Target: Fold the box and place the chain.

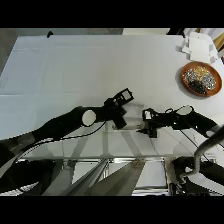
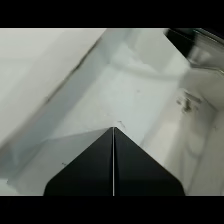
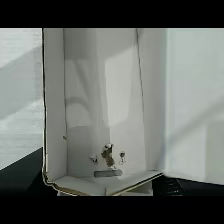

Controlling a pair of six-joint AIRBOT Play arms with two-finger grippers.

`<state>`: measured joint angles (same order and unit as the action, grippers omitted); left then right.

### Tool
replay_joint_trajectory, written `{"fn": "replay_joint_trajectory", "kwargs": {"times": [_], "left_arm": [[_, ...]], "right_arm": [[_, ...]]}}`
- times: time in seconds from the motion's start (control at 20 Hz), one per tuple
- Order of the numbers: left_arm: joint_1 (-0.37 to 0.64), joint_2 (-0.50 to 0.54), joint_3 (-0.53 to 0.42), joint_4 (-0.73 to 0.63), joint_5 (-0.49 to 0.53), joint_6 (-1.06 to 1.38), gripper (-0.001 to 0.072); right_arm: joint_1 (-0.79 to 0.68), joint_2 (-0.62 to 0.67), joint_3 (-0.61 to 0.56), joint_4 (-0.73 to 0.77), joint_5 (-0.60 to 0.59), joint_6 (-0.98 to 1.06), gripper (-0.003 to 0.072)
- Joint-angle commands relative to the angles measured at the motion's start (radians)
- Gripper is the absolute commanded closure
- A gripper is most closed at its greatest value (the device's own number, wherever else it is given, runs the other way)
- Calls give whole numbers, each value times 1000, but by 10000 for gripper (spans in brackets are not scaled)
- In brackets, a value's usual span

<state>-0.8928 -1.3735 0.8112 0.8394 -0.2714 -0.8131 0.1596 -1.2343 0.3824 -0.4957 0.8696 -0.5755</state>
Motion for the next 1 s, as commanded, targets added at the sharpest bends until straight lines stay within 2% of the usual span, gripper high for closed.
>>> {"fn": "replay_joint_trajectory", "kwargs": {"times": [0.0,0.15,0.35,0.75,0.95], "left_arm": [[-3,-55,0,3,127,-112,709],[-3,-61,0,7,72,-111,708],[-3,-50,0,7,66,-111,708],[29,104,1,122,79,-80,708],[65,81,1,122,44,-79,710]], "right_arm": [[0,0,0,-4,3,-1,253],[0,0,0,-5,3,-1,253],[0,0,0,-4,3,-1,253],[0,0,0,-5,3,-1,253],[0,0,0,-5,3,-1,253]]}}
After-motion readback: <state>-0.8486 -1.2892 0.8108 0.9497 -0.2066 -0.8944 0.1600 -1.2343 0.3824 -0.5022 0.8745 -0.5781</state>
